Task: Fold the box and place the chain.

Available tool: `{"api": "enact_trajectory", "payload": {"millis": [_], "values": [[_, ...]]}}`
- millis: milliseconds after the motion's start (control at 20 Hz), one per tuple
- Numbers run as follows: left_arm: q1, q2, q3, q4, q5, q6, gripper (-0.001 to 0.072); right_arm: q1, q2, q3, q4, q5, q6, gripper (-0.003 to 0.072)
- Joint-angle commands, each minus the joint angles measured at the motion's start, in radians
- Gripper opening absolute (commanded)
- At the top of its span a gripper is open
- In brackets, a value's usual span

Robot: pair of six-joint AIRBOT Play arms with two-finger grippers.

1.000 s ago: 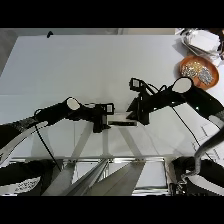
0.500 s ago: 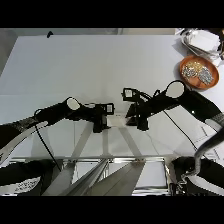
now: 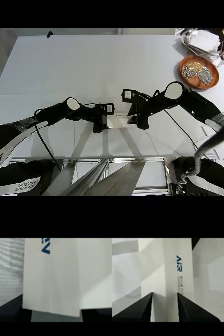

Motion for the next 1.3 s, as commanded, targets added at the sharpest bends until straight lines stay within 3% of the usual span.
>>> {"api": "enact_trajectory", "payload": {"millis": [0,450,1250], "values": [[0.000,0.001,0.000,0.001,0.000,0.001,0.0275,0.004,0.001,0.000,-0.015,-0.038,0.002,0.0273],[0.000,0.001,0.000,0.000,0.000,0.001,0.0275,0.061,0.001,0.000,-0.087,-0.109,0.059,0.0176],[0.000,0.001,0.000,0.001,0.000,0.001,0.0275,0.068,0.001,0.000,-0.109,-0.116,0.129,0.0152]]}}
